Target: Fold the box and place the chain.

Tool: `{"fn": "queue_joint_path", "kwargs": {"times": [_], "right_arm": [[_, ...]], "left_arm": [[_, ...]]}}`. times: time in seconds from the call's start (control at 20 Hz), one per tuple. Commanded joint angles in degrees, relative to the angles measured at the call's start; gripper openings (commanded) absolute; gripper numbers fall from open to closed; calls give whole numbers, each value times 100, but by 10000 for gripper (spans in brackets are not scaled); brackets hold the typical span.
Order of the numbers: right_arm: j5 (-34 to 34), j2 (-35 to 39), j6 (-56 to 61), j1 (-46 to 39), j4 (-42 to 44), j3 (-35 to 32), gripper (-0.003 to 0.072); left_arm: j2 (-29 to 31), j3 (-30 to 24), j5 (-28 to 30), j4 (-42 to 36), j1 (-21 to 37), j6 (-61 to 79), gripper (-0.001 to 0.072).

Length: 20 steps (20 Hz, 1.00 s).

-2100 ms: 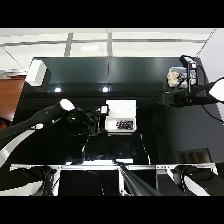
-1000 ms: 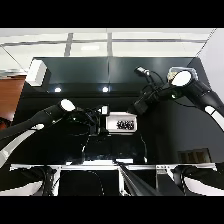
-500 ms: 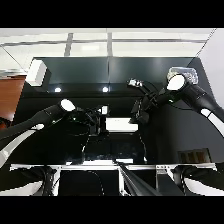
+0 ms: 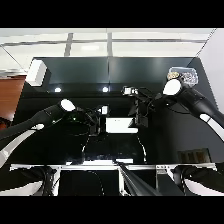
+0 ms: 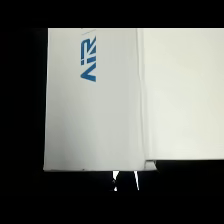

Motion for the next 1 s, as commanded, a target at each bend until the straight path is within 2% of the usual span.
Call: {"fn": "queue_joint_path", "kwargs": {"times": [0.0, 0.05, 0.2, 0.25, 0.45, 0.95], "right_arm": [[-11, 435, 216, 87, -328, -22, 714], [-133, 490, 214, 90, -345, -66, 715], [-1187, 485, -57, 90, -299, -417, 715], [-1335, 476, -79, 90, -149, -509, 715], [-748, 431, -374, 210, 0, -533, 714], [-927, 400, -481, 350, -363, -533, 714]], "left_arm": [[-2, 4, 0, 0, 0, 2, 363], [-2, 4, 0, 0, 0, 2, 363], [-2, 4, 0, 0, 0, 2, 363], [-2, 4, 0, 0, 0, 2, 363], [-2, 4, 0, 0, 0, 2, 363], [-2, 4, 0, 0, 0, 2, 363]]}}
